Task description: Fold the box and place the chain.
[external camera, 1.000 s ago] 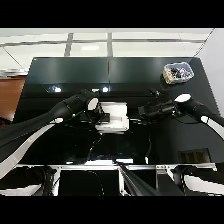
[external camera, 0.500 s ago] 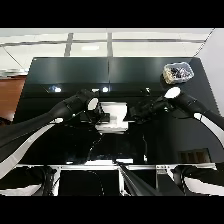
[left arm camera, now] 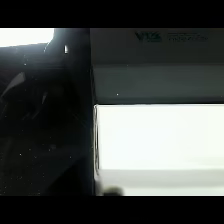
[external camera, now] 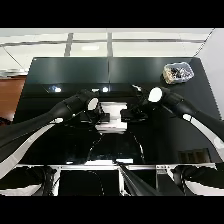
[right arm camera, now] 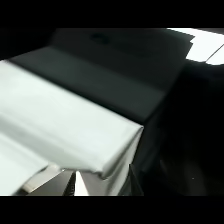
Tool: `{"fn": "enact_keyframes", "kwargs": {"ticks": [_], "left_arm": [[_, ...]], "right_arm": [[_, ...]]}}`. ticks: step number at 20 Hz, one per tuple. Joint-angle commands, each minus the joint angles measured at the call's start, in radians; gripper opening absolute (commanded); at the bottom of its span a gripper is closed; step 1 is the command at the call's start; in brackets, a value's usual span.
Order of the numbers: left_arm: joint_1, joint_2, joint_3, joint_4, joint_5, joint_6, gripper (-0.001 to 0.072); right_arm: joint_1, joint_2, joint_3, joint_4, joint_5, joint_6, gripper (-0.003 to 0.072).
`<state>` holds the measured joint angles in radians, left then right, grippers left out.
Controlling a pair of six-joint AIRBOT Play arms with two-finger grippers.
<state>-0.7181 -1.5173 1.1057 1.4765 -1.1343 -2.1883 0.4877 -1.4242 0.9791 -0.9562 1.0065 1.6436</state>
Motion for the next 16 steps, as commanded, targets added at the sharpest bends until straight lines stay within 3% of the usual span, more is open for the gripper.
{"fn": "enact_keyframes", "kwargs": {"ticks": [1,8,16], "left_arm": [[0.000,0.000,0.001,0.000,0.000,0.000,0.0027],[0.000,0.000,0.001,0.000,0.000,0.000,0.0027],[0.000,0.000,0.001,0.000,0.001,0.000,0.0027]], "right_arm": [[0.070,-0.016,0.037,-0.195,-0.029,0.233,0.0357],[0.212,-0.103,0.174,-0.507,0.109,0.564,0.0356],[0.237,-0.145,0.176,-0.463,0.142,0.613,0.0355]]}}
